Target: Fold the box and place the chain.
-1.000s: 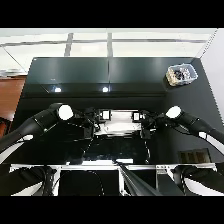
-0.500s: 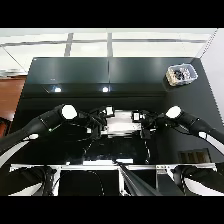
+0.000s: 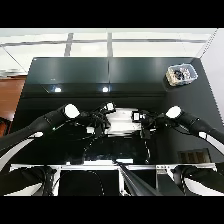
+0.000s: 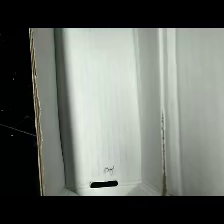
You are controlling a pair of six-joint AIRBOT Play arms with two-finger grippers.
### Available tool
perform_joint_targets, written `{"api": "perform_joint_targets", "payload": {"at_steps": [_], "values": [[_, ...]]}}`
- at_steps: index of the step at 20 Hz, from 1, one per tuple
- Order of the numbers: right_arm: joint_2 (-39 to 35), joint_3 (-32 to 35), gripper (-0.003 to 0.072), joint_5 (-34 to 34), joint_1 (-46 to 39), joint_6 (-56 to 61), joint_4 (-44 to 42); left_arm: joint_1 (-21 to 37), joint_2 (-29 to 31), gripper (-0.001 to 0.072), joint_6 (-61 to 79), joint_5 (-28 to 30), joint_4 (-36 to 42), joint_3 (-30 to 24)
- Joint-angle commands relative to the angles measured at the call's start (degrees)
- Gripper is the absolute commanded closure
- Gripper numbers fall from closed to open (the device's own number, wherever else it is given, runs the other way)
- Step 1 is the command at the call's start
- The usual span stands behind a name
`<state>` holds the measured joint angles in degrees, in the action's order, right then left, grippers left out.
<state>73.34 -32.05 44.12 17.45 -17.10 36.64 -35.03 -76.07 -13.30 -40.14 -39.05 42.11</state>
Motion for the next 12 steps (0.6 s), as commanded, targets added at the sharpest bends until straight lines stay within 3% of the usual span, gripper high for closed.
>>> {"api": "perform_joint_targets", "payload": {"at_steps": [1,2,3,4,5,6,7,8,10,12], "values": [[0.02,-0.02,0.0589,0.02,0.04,-0.04,0.02,-0.11,-0.15,0.0665,0.00,0.68,0.59,0.04],[0.02,-0.02,0.0589,0.04,0.04,-0.04,0.02,-0.44,-0.15,0.0635,0.07,0.72,0.50,0.04],[0.02,-0.02,0.0589,0.04,0.04,-0.04,0.02,-0.85,-0.15,0.0408,0.13,0.81,0.61,-0.02],[0.02,-0.02,0.0589,0.02,0.04,-0.04,0.02,-1.20,-0.15,0.0329,0.11,0.90,0.46,0.00],[0.02,-0.02,0.0589,0.02,0.04,-0.04,0.02,-1.20,-0.15,0.0477,0.11,0.48,0.35,0.00],[0.02,-0.02,0.0589,0.02,0.04,-0.04,0.00,-1.18,-0.15,0.0545,0.02,0.28,0.28,0.00],[0.02,-0.02,0.0589,0.02,0.04,-0.04,0.02,-1.18,-0.15,0.0391,0.02,0.39,0.31,0.00],[0.02,-0.02,0.0589,0.02,0.04,-0.04,0.02,-1.18,-0.11,0.0315,-0.04,0.61,0.28,0.04],[0.02,-0.02,0.0589,0.02,0.04,-0.04,0.02,-0.57,0.79,0.0602,-0.59,-1.46,-2.91,0.98],[0.02,-0.02,0.0589,0.02,0.04,-0.04,0.02,1.03,3.39,0.0618,-9.14,-3.72,-6.64,2.36]]}}
